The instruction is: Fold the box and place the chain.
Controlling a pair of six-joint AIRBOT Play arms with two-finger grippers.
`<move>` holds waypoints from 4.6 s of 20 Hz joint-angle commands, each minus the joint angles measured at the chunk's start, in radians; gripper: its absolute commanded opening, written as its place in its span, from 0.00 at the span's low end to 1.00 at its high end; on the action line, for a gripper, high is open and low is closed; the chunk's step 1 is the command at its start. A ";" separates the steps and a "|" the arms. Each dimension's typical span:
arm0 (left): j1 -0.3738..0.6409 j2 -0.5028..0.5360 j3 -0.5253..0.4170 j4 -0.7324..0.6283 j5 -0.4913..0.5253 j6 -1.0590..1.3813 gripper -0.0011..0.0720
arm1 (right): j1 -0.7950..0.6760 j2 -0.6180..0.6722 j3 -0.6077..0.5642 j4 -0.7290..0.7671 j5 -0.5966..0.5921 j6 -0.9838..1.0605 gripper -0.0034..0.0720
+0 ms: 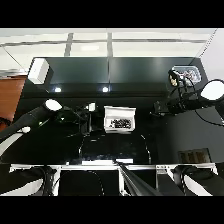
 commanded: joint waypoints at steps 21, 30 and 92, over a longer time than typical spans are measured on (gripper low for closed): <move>-0.076 -0.074 0.049 -0.025 0.025 -0.073 0.98 | 0.001 -0.003 0.000 0.002 -0.053 0.003 0.58; -0.113 -0.079 0.051 -0.087 0.043 -0.066 0.98 | 0.001 -0.004 0.000 0.002 -0.062 0.003 0.58; -0.200 -0.119 0.106 -0.109 0.134 -0.092 0.48 | 0.077 -0.123 0.000 0.132 -0.545 -0.024 0.98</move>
